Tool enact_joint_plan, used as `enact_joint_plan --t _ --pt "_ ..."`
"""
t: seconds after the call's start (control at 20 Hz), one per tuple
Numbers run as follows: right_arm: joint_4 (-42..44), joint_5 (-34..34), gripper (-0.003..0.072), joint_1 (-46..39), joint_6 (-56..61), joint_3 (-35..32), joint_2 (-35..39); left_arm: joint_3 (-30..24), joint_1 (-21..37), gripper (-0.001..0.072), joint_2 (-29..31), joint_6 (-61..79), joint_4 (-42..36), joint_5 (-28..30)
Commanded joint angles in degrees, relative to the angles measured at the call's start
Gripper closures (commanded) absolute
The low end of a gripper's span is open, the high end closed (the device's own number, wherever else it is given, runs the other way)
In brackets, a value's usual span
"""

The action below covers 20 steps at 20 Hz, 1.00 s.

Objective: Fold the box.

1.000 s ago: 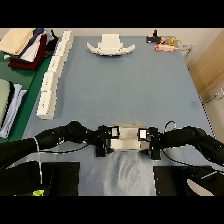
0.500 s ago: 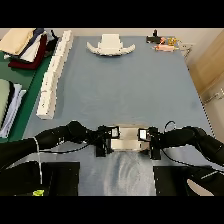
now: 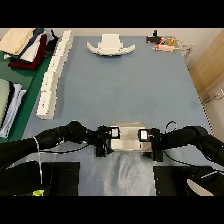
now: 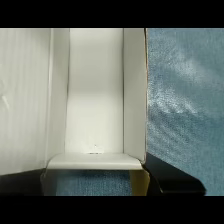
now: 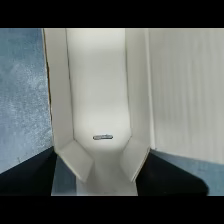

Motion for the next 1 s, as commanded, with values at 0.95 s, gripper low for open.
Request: enact_joint_plan --t 0.95 --pt "8.4 -9.0 0.0259 0.1 80.1 7.6 9.6 0.0 0.0 0.0113 0.0 0.0 0.0 0.1"
